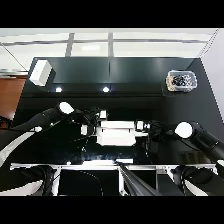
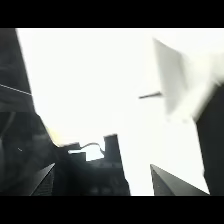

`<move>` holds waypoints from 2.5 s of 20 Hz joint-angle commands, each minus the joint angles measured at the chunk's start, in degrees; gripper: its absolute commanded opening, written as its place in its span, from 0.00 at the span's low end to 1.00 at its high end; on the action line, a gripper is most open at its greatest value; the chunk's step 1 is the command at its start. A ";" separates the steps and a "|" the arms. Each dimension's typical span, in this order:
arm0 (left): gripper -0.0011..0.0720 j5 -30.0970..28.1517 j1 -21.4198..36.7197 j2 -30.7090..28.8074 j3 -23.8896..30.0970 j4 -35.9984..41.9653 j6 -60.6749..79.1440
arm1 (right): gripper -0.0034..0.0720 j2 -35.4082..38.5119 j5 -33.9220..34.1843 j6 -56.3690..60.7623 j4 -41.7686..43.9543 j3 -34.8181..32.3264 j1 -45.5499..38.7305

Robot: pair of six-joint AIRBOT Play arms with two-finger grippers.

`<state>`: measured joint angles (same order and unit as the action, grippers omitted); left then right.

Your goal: Fold the box and place the chain.

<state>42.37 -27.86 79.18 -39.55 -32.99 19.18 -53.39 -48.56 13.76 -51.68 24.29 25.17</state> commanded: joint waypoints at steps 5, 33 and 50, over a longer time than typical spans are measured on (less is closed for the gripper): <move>0.05 -0.02 0.02 0.04 0.02 -0.02 0.00 | 0.94 -3.41 4.04 -4.68 6.91 -0.09 4.42; 0.05 0.02 0.02 0.04 0.02 -0.02 0.02 | 0.93 -1.53 11.45 -1.77 2.29 4.87 5.88; 0.05 0.02 -0.02 0.04 0.02 0.00 0.00 | 0.94 -8.11 6.99 -23.28 23.30 4.74 -0.09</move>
<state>42.44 -27.86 79.18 -39.55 -33.01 19.18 -59.33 -40.40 0.10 -36.62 29.06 25.96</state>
